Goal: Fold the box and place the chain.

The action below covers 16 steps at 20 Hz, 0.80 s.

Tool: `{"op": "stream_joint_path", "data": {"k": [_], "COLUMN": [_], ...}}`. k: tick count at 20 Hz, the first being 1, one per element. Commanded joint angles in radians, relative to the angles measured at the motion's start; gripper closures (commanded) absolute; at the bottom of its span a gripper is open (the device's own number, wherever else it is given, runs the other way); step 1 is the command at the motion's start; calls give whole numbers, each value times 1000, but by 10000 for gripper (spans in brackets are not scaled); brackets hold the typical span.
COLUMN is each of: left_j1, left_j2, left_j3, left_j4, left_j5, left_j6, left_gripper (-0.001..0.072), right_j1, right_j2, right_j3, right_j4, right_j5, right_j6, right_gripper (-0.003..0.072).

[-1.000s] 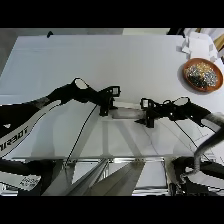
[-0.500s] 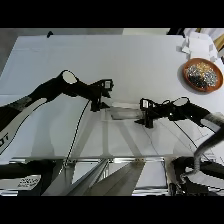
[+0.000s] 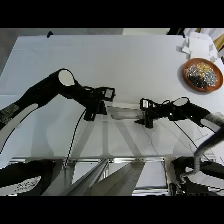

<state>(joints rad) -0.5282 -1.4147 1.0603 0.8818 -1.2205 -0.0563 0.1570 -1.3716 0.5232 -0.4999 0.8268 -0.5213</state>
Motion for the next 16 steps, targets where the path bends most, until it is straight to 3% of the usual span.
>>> {"op": "stream_joint_path", "data": {"k": [1,5,8,16], "left_j1": [-100,-146,-138,-134], "left_j2": [7,2,-26,-188], "left_j3": [1,1,1,1], "left_j4": [-47,-166,-187,-187], "left_j5": [103,468,639,605], "left_j6": [-52,-165,-312,-449], "left_gripper": [703,703,699,699], "right_j1": [0,0,0,0], "right_j2": [1,1,0,1], "right_j3": [0,0,0,0], "right_j4": [0,0,0,0], "right_j5": [0,0,0,0], "right_j6": [0,0,0,0], "right_gripper": [346,346,346,346]}}
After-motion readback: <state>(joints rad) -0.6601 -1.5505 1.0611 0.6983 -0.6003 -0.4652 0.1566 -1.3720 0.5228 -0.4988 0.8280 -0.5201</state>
